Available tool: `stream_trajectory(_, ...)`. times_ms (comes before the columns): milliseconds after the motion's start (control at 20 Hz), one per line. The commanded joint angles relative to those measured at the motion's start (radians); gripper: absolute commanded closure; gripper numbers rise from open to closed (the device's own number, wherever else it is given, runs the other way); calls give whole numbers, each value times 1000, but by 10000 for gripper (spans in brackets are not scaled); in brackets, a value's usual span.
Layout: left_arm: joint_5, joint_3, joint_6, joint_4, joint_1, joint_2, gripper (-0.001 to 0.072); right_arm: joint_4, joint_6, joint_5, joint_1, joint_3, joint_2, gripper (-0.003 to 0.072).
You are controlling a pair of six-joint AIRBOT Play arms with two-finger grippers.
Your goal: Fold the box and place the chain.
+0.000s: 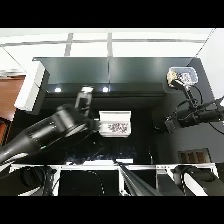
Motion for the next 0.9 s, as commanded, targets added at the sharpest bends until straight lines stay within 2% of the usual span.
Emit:
stream_trajectory(0,110,-243,16,-35,105,208,151,0,-1,-28,-1,1,0,381)
stream_trajectory(100,266,-354,187,-324,238,275,150,1,-1,-46,-1,1,0,381)
stream_trajectory(150,327,-394,402,-524,301,279,150,0,-1,-53,-1,1,0,381)
stream_trajectory(250,340,-436,890,-862,389,254,149,0,-1,-68,-1,1,0,381)
stream_trajectory(300,323,-438,1093,-935,410,235,148,0,-2,-74,-1,1,0,381)
stream_trajectory(400,324,-437,1367,-921,411,196,-5,0,-2,-85,-1,1,0,381)
stream_trajectory(650,463,-437,1867,-898,411,128,-4,0,-2,-106,-1,1,0,381)
stream_trajectory(750,483,-437,2077,-893,411,124,-2,0,-2,-114,-1,1,0,381)
stream_trajectory(850,473,-431,2183,-894,420,113,-2,0,-2,-119,0,1,0,381)
